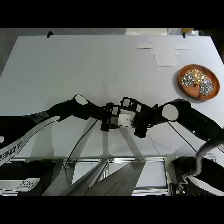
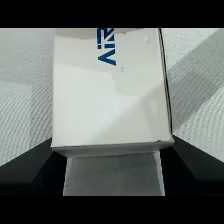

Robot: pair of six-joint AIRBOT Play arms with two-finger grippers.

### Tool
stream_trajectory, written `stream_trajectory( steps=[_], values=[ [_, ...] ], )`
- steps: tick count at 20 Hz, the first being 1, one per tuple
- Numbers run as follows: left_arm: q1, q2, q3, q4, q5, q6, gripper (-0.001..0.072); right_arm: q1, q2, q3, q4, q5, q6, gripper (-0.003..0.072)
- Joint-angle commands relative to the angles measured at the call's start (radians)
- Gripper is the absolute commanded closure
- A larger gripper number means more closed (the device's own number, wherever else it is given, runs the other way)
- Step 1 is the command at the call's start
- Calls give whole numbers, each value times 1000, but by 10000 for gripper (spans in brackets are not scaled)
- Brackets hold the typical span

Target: Fold the box and place the chain.

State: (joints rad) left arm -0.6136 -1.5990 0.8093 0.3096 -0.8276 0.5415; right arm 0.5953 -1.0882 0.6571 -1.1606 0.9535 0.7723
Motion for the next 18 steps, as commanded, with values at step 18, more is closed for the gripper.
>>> stream_trajectory(
  steps=[18],
  values=[
    [1,0,1,-2,2,-1,621,-150,206,-7,14,80,96,666]
  ],
)
